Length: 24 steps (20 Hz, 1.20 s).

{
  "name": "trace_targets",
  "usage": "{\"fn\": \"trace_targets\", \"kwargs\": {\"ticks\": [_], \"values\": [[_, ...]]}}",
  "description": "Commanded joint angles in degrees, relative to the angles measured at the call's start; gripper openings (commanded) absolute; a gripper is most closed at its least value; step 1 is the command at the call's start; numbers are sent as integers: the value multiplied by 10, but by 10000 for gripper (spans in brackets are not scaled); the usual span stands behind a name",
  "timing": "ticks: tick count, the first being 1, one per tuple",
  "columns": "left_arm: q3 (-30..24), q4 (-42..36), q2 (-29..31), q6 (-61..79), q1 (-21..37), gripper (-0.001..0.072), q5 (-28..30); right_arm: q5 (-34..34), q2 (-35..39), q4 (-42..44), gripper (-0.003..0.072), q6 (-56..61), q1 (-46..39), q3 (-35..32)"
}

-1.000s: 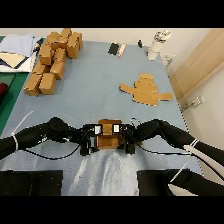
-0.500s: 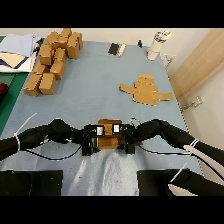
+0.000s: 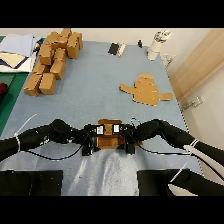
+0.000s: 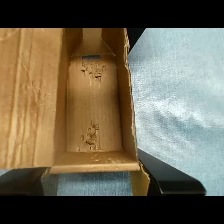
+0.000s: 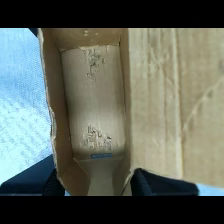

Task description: Fold the box.

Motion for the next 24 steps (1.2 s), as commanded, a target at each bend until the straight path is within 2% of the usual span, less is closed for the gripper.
{"fn": "trace_targets", "kwargs": {"ticks": [1, 16, 17, 18, 20, 24], "values": [[0, -1, 0, -1, 0, 527, 7, 0, 0, 0, 472, 0, 0, 0], [0, -1, 0, -1, 0, 527, 7, -2, 0, 1, 473, 0, 0, 0], [0, -1, 0, -1, 0, 528, 7, -5, 0, 6, 544, 1, 0, 0], [1, -1, 0, -1, 0, 527, 7, -15, 2, 8, 720, 7, 0, 4], [0, -1, 0, -1, 0, 528, 6, -21, 10, -5, 720, 85, 0, 16], [1, -1, 0, -1, 0, 527, 6, -60, 57, -92, 720, 203, 0, 26]]}}
